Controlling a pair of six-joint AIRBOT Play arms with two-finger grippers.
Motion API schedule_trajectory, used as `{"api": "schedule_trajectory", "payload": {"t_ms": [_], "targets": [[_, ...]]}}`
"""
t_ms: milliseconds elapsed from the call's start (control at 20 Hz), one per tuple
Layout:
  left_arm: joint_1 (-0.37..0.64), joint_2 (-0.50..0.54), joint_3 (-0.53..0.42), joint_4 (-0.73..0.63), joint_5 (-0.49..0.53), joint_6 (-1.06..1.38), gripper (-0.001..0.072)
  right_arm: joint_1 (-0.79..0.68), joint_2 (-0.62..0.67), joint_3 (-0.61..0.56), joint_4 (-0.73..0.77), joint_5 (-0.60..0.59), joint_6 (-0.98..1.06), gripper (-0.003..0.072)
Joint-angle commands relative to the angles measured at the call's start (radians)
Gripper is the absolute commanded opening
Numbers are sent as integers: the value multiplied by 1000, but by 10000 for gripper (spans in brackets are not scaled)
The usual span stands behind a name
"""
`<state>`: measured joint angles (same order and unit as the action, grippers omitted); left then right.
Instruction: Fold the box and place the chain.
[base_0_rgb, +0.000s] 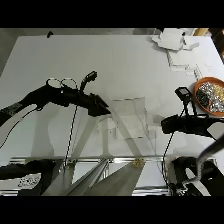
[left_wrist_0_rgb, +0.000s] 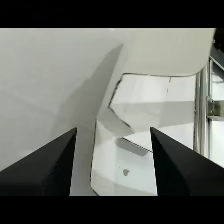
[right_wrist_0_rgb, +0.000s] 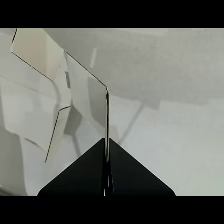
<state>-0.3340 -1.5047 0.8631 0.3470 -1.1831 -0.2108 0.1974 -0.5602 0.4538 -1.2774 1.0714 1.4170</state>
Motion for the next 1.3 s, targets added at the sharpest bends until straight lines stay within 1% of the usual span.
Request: {"api": "schedule_trajectory", "payload": {"t_ms": [0, 50, 100, 350, 650, 850, 1100, 1250], "targets": [[-70, -2, 0, 8, 113, 32, 516, 1, 1, 0, 4, 1, 0, 20], [-86, -2, 0, 1, 143, 38, 559, 1, 1, 0, 4, 2, 0, 20], [-94, -2, 0, -6, 158, 40, 578, 1, 1, 0, 4, 2, 0, 20], [-98, -3, 0, -35, 182, 60, 578, 1, 1, 0, 4, 2, 0, 20], [-98, -33, 10, -148, 183, 108, 576, 1, 1, 0, 3, 0, 0, 20], [-101, -69, 10, -153, 167, 121, 575, 1, 1, 0, 3, 1, 0, 20], [-175, -94, 26, -155, 188, 162, 570, 1, 1, 0, 3, -1, 0, 20], [-187, -109, 47, -151, 193, 159, 551, 1, 1, 0, 3, 0, 0, 20]]}}
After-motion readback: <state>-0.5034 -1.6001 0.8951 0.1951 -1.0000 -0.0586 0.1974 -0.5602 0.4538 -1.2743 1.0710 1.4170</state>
